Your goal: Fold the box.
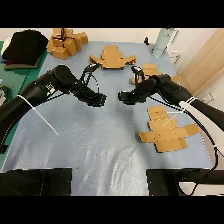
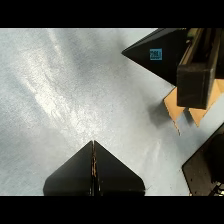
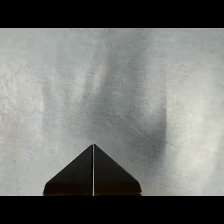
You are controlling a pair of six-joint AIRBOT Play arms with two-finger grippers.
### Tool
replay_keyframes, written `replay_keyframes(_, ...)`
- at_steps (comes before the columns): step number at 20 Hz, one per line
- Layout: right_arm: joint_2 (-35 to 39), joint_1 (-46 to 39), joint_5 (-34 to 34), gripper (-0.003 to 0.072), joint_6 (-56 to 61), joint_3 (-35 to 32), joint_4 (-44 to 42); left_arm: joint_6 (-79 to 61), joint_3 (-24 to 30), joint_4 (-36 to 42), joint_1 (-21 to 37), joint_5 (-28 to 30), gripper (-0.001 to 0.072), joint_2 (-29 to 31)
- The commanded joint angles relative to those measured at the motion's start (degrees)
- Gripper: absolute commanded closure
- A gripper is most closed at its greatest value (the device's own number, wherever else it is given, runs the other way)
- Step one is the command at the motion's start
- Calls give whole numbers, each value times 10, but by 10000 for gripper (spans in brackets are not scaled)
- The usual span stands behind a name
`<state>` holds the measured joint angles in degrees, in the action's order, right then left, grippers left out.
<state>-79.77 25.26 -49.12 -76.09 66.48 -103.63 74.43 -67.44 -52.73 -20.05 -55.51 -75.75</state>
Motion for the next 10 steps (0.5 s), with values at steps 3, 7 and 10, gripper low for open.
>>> replay_keyframes(3,0,0,26,683,5,5,-9,0,0,0,0,17,696,0)
replay_keyframes(7,0,0,32,682,6,17,-28,0,0,1,0,42,696,0)
replay_keyframes(10,0,-22,-1,682,5,30,14,0,0,1,0,40,696,0)
